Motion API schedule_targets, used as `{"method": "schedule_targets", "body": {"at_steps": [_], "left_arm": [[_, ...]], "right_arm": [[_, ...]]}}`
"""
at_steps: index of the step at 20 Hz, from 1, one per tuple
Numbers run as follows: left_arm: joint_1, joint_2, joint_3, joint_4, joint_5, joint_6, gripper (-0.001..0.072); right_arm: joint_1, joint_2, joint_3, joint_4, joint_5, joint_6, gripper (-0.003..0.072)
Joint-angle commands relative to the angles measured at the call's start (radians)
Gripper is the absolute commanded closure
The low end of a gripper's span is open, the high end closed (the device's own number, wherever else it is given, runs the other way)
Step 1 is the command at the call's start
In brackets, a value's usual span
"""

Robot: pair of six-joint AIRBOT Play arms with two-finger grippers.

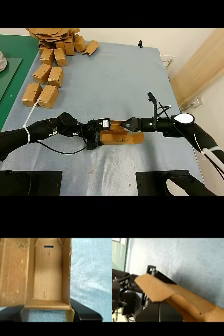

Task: Fold the box.

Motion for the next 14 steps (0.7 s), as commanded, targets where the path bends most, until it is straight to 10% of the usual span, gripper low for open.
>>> {"method": "schedule_targets", "body": {"at_steps": [1,6,14], "left_arm": [[-0.001,0.000,0.001,0.000,0.000,0.000,0.0464],[-0.001,0.000,0.001,0.000,0.000,0.000,0.0464],[-0.001,0.000,0.001,0.000,0.000,0.000,0.0464]], "right_arm": [[0.008,-0.192,0.073,0.079,-0.005,-0.123,0.0680],[0.015,-0.479,0.194,0.056,-0.005,-0.202,0.0681],[0.013,-0.530,0.233,-0.035,-0.026,-0.255,0.0681]]}}
